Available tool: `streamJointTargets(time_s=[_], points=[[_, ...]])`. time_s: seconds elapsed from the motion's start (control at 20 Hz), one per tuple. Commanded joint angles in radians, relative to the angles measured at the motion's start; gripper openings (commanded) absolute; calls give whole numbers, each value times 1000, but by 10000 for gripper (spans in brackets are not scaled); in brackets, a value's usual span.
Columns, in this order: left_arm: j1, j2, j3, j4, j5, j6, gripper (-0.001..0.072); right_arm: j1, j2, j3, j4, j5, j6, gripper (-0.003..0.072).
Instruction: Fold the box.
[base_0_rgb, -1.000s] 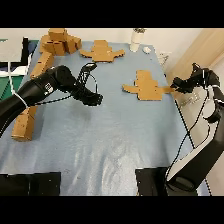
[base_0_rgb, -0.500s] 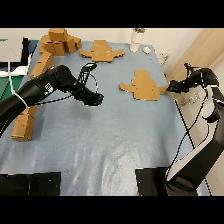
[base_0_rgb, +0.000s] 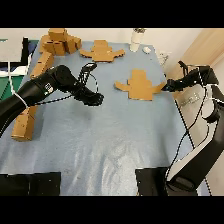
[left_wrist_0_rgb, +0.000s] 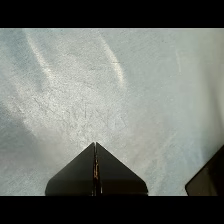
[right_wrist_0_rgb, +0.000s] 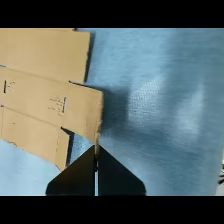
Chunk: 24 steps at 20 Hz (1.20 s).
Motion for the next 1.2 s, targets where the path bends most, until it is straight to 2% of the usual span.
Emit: streamJointTargets(time_s=[0.0,0.25,0.35,0.5,0.65,0.8,1.0,1.05,1.1,1.15], points=[[-1,0,1,-1,-1,1,12,10,-8,0,31,-27,-11,1],[0,0,1,-1,13,1,12,48,7,-11,52,-98,98,-4],[-1,0,1,-1,17,1,12,85,27,-74,52,-109,159,-4],[-1,0,1,-1,15,1,12,160,137,-266,50,-39,167,-4],[-1,0,1,0,3,2,12,243,316,-510,37,89,186,-4],[0,0,1,11,-34,3,12,309,489,-720,25,162,211,-4],[1,0,1,19,-102,5,12,391,681,-934,-20,214,284,2],[1,0,1,22,-114,10,12,404,701,-965,-35,214,287,39],[1,0,1,27,-117,10,12,410,704,-979,-45,215,288,187],[1,0,1,31,-117,10,12,410,703,-983,-51,222,287,258]])
